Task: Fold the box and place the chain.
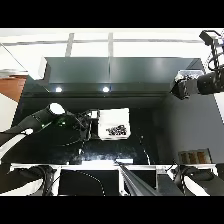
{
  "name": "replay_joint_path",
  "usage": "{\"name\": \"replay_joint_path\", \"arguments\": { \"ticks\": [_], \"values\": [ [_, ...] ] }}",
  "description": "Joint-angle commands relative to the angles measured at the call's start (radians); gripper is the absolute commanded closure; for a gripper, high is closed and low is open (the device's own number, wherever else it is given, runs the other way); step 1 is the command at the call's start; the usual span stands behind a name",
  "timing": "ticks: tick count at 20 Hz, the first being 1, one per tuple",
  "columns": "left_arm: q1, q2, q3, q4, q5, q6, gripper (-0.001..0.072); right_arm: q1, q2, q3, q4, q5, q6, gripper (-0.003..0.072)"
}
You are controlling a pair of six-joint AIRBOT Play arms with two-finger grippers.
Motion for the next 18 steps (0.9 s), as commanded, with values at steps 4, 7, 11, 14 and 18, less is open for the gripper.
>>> {"name": "replay_joint_path", "arguments": {
  "ticks": [4,7,11,14,18],
  "values": [
    [-0.006,-0.001,0.0,0.0,0.002,-0.072,0.0005,0.0,0.0,0.0,0.0,0.0,0.002,-0.0018],
    [-0.006,0.003,0.0,0.004,0.01,-0.134,0.0005,0.0,0.0,0.0,0.0,0.0,0.002,-0.0018],
    [-0.006,0.003,0.0,0.035,0.032,-0.186,0.0005,0.0,0.0,0.0,0.0,0.0,0.002,-0.0018],
    [-0.006,0.003,0.0,0.06,0.032,-0.203,0.0005,0.0,0.0,0.0,0.0,0.0,0.002,-0.0018],
    [-0.006,0.008,0.0,0.064,-0.005,-0.203,0.0005,0.0,0.0,0.0,-0.02,-0.001,0.003,-0.0018]
  ]
}}
